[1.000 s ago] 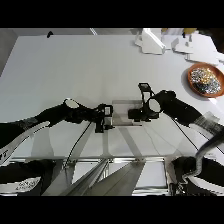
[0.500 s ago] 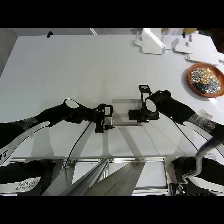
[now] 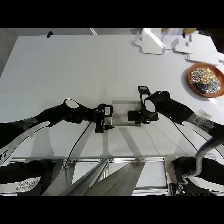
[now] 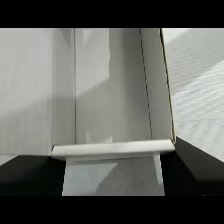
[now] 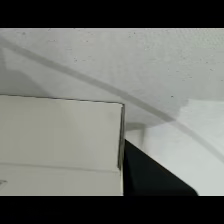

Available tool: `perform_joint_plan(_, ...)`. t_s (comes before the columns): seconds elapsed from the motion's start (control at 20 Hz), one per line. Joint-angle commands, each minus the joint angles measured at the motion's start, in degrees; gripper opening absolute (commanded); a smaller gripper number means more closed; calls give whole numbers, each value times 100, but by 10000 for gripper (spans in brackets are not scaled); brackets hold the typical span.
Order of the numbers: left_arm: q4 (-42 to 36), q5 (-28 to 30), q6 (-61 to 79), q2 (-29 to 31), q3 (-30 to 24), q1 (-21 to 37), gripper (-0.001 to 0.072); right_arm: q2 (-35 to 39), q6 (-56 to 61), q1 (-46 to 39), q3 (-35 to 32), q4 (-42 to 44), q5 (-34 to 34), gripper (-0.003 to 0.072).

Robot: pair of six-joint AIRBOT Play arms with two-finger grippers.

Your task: Fold the box and place the chain.

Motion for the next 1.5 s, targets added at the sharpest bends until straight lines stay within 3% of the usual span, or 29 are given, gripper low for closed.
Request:
perform_joint_plan(0.0,-2,2,-2,2,0,-2,254,4,-2,2,7,-81,50,117)
perform_joint_plan(0.1,-2,2,-2,0,0,-2,254,4,-4,2,7,-103,129,17)
perform_joint_plan(0.3,-2,0,-2,0,0,-2,254,76,-197,2,7,-120,140,49)
perform_joint_plan(0.35,-2,2,-2,0,0,-2,254,173,-385,2,7,-131,140,191)
perform_joint_plan(0.4,-2,2,-2,2,0,-2,254,295,-621,2,9,-190,140,276)
perform_joint_plan(0.45,-2,2,-2,2,0,-2,254,463,-881,2,9,-295,195,299)
perform_joint_plan(0.55,-2,2,-2,2,0,-2,254,962,-1853,-4,61,-407,662,456)
perform_joint_plan(0.6,-2,4,-2,0,0,-2,254,1215,-2367,-4,160,-407,1064,498)
perform_joint_plan(0.7,-2,2,-2,2,0,-2,254,1665,-2787,-103,645,-566,1849,462)
perform_joint_plan(0.75,-4,4,-2,2,0,-2,254,1777,-2935,-293,1043,-706,2072,379)
perform_joint_plan(0.85,-2,2,-2,2,0,-2,254,1742,-3375,-901,1880,-1141,2081,338)
perform_joint_plan(1.0,-2,2,-2,2,0,-2,254,1285,-4050,-2415,2686,-1609,1672,295)
perform_joint_plan(1.2,-2,4,-2,2,0,-2,254,468,-4002,-4747,2730,-1255,442,292)
perform_joint_plan(1.45,-2,2,-2,2,0,-2,254,-402,-3998,-6382,2730,-710,-356,292)
